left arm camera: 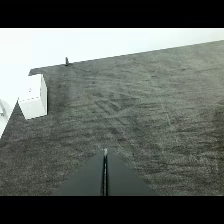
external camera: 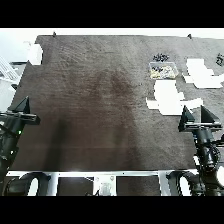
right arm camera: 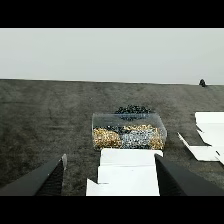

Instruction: Fold the box and place the chain.

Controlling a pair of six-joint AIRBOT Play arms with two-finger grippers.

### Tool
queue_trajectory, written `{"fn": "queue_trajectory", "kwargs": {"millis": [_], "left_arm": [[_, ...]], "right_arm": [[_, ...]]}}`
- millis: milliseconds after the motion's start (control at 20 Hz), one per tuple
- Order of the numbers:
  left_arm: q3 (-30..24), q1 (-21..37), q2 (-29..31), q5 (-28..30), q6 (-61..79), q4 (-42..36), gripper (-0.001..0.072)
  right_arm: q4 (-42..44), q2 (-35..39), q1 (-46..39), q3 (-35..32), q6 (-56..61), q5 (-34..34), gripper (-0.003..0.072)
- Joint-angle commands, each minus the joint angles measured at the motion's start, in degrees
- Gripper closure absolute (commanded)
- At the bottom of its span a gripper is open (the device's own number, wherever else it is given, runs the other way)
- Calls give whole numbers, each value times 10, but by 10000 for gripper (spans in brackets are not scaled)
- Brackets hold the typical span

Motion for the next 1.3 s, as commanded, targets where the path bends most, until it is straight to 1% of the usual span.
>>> {"fn": "queue_trajectory", "kwargs": {"millis": [0,300,450,550,650,750,850,900,950,1000,1100,1150,1200,1250], "left_arm": [[0,0,0,0,0,0,690],[0,0,0,0,0,0,690],[0,0,0,0,0,0,690],[0,0,0,0,0,0,690],[0,0,0,0,0,0,690],[0,0,0,0,0,0,690],[0,0,0,0,0,0,689],[0,0,0,0,0,0,690],[0,0,0,0,0,0,690],[0,0,0,0,0,0,690],[0,0,0,0,0,0,690],[0,0,0,0,0,0,690],[0,0,0,0,0,0,690],[0,0,0,0,0,0,690]], "right_arm": [[0,0,1,0,0,0,47],[2,0,1,3,1,1,47],[1,0,0,49,2,10,54],[-1,-24,0,90,1,-5,214],[-22,-105,-2,134,0,-22,215],[-33,-225,-17,189,0,-21,213],[-50,-356,-51,255,0,12,213],[-67,-424,-82,290,5,56,213],[-86,-485,-119,325,38,112,213],[-127,-548,-168,364,108,190,215],[-258,-662,-278,451,329,368,214],[-309,-711,-328,494,416,454,214],[-330,-756,-377,535,456,528,130],[-328,-786,-421,568,465,585,105]]}}
